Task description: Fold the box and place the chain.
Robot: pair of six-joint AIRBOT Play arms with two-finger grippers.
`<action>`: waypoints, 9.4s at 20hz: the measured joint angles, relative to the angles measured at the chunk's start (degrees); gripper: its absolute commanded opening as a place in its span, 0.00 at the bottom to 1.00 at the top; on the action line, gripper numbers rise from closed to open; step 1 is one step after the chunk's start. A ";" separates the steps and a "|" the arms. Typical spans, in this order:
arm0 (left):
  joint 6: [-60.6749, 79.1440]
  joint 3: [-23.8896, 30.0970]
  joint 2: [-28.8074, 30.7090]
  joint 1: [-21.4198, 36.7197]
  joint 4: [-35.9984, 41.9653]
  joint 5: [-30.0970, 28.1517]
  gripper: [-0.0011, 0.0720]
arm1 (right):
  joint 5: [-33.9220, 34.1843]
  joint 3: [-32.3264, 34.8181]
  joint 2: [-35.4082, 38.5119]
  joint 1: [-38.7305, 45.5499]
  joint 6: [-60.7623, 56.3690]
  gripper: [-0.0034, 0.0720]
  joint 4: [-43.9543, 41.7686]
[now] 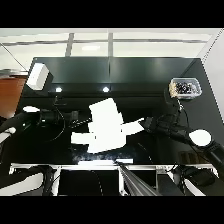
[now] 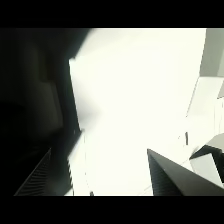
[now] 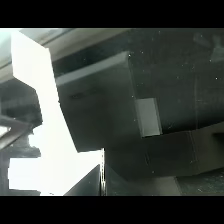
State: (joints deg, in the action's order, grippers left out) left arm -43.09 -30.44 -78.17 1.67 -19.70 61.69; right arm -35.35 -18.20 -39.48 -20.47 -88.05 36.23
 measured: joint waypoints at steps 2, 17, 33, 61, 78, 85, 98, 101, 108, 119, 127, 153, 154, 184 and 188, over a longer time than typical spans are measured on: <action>1.99 -2.36 -3.45 -0.26 0.74 1.16 0.97 | -0.28 0.00 0.00 -0.04 0.00 0.07 0.44; 20.68 -12.35 -17.18 -6.54 0.52 20.98 0.82 | -0.22 0.00 0.00 0.07 -0.02 0.07 1.14; 25.70 -16.90 -17.40 -7.10 -7.67 25.77 0.05 | -2.34 0.00 0.00 0.09 -0.07 0.68 6.10; 55.82 -3.08 8.33 -26.95 -10.05 -17.70 0.05 | -15.93 -17.16 -0.13 13.84 33.46 0.96 37.83; 56.41 -2.82 6.69 -27.10 -20.59 -19.06 0.05 | -12.57 -6.56 -0.52 6.01 50.77 0.96 21.42; 56.41 -3.04 6.40 -27.06 -21.42 -18.10 0.05 | -9.33 -4.66 -2.01 -4.55 56.35 0.96 20.72; 56.24 -3.04 6.40 -27.06 -21.62 -17.73 0.05 | -6.47 -4.48 -15.26 -17.66 74.12 0.96 17.42; 56.22 -3.04 6.40 -27.06 -21.62 -17.70 0.05 | -3.91 -4.48 -16.72 -20.13 75.60 0.96 16.46; 56.04 -3.04 6.40 -27.06 -21.62 -17.68 0.05 | 2.80 -4.48 -17.66 -25.05 76.56 0.96 12.39; 55.17 -3.04 6.40 -27.06 -21.62 -17.55 0.05 | 5.35 -6.16 -16.74 -25.90 68.41 0.96 13.92; 54.95 -3.04 6.40 -27.06 -21.62 -17.46 0.05 | 7.72 -6.99 -14.08 -23.26 60.98 0.96 20.57; 54.66 -3.04 6.38 -27.08 -21.62 -17.53 0.05 | -2.27 -8.68 -19.93 -11.72 94.68 0.96 -6.05; 54.51 -3.04 6.40 -27.06 -21.62 -17.51 0.05 | -2.69 -8.74 -20.57 -11.50 96.35 0.96 -7.02; 53.02 -3.04 6.38 -27.08 -21.62 -17.49 0.05 | 0.81 -8.92 -28.98 -13.20 97.26 0.81 -8.17; 53.02 -3.04 6.38 -27.08 -21.62 -17.42 0.05 | 0.90 -8.92 -28.98 -13.20 97.11 0.81 -8.11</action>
State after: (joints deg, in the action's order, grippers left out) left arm 9.93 -33.47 -71.79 -25.41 -41.32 44.27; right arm -34.46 -27.11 -68.47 -33.67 9.06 28.12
